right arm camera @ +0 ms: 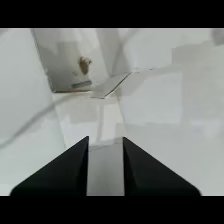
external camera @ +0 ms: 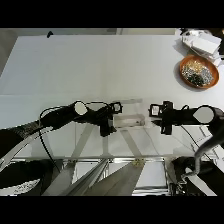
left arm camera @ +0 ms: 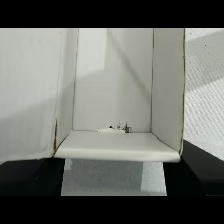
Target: Fold the box and place the chain.
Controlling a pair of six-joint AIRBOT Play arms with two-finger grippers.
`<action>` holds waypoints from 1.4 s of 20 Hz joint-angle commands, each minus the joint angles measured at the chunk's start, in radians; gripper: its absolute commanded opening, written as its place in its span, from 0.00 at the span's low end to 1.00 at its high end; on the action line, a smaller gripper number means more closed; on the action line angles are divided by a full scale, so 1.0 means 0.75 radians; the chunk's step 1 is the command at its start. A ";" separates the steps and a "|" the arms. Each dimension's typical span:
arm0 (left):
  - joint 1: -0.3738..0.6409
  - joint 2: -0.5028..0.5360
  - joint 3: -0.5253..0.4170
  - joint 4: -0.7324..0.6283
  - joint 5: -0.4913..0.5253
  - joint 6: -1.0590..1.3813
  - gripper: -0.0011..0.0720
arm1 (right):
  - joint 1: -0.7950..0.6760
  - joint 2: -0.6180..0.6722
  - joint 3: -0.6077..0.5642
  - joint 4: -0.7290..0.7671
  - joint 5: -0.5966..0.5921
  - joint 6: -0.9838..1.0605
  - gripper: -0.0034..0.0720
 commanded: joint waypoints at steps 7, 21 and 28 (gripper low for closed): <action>0.000 0.001 -0.001 0.000 -0.004 0.000 0.47 | 0.030 -0.220 -0.011 0.217 -0.051 -0.465 0.25; 0.000 0.001 -0.001 0.000 -0.004 0.000 0.47 | 0.030 -0.251 -0.011 0.042 -0.072 -0.263 0.26; 0.000 0.001 -0.001 0.000 -0.004 0.000 0.47 | 0.051 -0.258 -0.011 0.329 -0.134 -0.400 0.28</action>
